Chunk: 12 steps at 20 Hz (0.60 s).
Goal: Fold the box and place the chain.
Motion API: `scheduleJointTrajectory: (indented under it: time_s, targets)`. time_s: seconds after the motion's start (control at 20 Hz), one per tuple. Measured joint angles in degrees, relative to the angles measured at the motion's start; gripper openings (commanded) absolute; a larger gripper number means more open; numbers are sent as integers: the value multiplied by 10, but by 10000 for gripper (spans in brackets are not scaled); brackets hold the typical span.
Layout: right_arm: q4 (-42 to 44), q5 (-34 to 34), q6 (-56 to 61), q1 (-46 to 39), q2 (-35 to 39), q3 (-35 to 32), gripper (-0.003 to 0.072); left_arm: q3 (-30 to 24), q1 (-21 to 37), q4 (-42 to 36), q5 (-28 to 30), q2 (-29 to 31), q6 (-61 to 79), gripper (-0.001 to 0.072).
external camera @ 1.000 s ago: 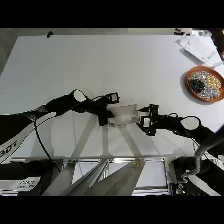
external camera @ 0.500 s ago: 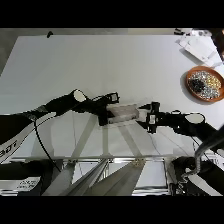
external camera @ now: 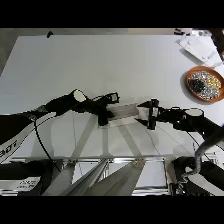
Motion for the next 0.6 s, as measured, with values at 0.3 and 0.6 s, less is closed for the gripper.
scheduleJointTrajectory:
  time_s: [0.3,0.6]
  targets:
    - [7,12,0,-11,-13,2,605,0,0,0,0,0,0,11]
    - [15,33,0,-13,-62,28,605,0,0,0,0,0,0,11]
